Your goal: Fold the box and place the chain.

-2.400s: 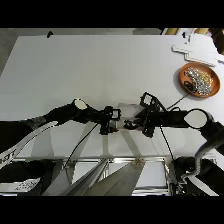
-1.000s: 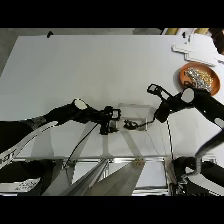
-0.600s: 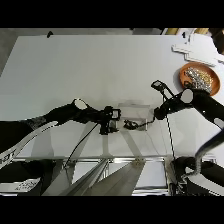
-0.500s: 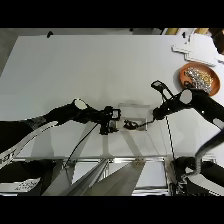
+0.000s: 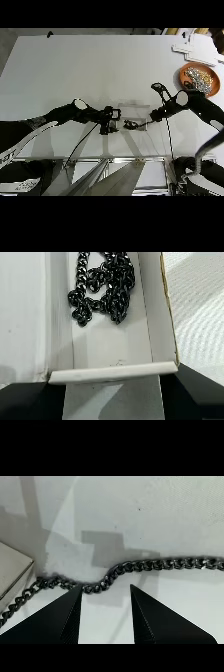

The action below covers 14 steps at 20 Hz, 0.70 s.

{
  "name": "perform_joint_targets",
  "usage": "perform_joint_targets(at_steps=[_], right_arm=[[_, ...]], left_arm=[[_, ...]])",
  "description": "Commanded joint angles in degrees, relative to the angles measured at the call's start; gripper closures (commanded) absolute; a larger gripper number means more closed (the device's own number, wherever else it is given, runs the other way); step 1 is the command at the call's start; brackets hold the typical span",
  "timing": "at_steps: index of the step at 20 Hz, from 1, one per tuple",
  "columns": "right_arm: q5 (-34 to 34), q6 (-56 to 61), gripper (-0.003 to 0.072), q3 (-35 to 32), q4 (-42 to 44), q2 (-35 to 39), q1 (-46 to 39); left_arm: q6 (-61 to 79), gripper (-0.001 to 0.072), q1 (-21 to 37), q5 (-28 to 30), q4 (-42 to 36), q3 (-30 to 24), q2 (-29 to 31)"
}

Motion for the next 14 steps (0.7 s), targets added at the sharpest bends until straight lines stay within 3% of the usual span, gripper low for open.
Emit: perform_joint_targets(at_steps=[1, 5, 8, 10, 14], right_arm=[[-1.03, 3.28, 0.0389, -1.33, -0.31, -0.07, 0.13], [-3.58, 3.98, 0.0405, -2.58, 0.04, -0.07, 0.15], [-4.13, 3.98, 0.0486, -2.58, 0.00, -0.07, 0.13], [-4.15, 3.96, 0.0579, -2.58, 0.02, -0.07, 0.15], [-4.28, 3.98, 0.0641, -2.58, 0.96, -0.07, 0.15]], left_arm=[[0.00, 0.0501, 0.02, 0.00, 0.02, -0.02, 0.02], [0.00, 0.0501, 0.02, 0.00, 0.00, -0.02, 0.02], [0.00, 0.0501, 0.04, 0.00, 0.00, -0.02, 0.02], [0.00, 0.0501, 0.04, 0.00, 0.00, -0.02, 0.02], [0.00, 0.0501, 0.04, 0.00, 0.00, -0.02, 0.02]])
